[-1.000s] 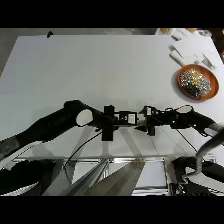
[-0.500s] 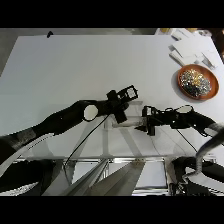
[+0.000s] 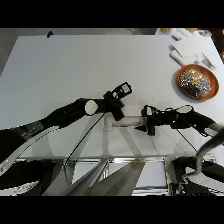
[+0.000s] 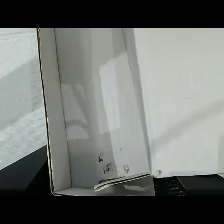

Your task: Fold the box and place the chain.

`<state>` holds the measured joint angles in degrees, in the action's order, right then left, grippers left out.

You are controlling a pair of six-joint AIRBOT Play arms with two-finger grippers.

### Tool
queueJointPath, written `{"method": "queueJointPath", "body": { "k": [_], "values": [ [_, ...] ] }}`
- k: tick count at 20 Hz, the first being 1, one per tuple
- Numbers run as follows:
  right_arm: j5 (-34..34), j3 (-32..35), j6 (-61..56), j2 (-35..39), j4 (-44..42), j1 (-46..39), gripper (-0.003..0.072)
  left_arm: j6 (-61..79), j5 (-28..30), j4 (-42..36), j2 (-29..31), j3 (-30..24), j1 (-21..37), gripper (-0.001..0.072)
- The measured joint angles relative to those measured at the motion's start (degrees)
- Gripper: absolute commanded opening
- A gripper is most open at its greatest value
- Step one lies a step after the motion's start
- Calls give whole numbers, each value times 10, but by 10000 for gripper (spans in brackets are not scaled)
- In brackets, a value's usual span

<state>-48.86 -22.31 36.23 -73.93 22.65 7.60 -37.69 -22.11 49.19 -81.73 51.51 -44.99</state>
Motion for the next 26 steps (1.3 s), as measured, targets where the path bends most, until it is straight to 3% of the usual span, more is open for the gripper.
{"method": "queueJointPath", "body": {
  "k": [2,6,10,14,16,19,21,22,26],
  "values": [
    [1,0,0,0,0,0,458,0,-36,19,31,0,14,8],
    [1,0,0,0,0,0,458,2,-180,87,102,0,41,8],
    [0,0,0,0,0,0,458,4,-275,127,118,-8,50,8],
    [0,0,0,0,0,0,458,26,-306,139,100,-20,52,17],
    [0,0,0,0,0,0,458,40,-315,141,94,-23,53,88],
    [0,0,1,0,0,0,458,62,-331,147,90,-29,57,102],
    [0,0,1,0,0,0,458,84,-335,149,89,-39,61,301],
    [0,0,1,0,0,0,458,103,-335,148,89,-46,64,349],
    [0,0,1,0,0,0,458,227,-304,129,91,-71,68,349]
  ]
}}
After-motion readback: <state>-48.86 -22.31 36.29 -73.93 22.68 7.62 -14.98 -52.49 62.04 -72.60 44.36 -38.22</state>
